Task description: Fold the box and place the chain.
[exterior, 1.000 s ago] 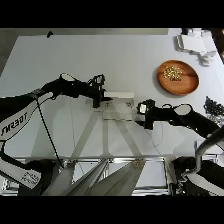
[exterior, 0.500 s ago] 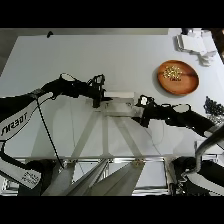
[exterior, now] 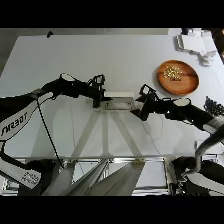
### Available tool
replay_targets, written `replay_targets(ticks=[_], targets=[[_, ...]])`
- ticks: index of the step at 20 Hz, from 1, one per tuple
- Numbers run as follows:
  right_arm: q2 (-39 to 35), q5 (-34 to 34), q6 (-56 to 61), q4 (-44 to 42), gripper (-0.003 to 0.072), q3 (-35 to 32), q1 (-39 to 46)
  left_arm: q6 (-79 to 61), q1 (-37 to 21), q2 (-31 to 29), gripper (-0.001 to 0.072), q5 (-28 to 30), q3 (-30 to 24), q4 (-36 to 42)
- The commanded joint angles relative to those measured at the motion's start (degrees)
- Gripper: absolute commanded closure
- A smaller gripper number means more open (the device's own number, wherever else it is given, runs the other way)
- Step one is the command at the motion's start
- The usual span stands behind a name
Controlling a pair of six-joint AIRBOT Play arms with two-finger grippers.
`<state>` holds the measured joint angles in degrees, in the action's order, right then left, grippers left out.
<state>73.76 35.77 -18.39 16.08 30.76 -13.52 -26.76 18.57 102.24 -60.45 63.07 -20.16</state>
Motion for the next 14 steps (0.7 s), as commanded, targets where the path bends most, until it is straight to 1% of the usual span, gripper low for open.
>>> replay_targets(ticks=[1,6,9,12,14], targets=[[3.91,2.54,-4.81,1.68,0.0006,3.50,0.09,-0.02,0.04,0.04,0.0703,0.00,-0.02,-0.02],[5.84,3.89,-4.59,9.64,0.0006,7.85,0.09,-0.02,0.04,0.04,0.0703,0.00,-0.02,-0.02],[6.40,7.56,-5.18,9.62,0.0007,9.05,1.77,-0.02,0.04,0.04,0.0703,0.00,-0.02,-0.02],[6.88,11.39,-11.72,9.18,0.0007,9.14,4.57,-0.02,0.04,0.04,0.0703,0.00,-0.02,-0.02],[8.57,13.84,-13.68,8.44,0.0007,9.84,6.14,-0.02,0.04,0.04,0.0703,0.00,-0.02,-0.02]])
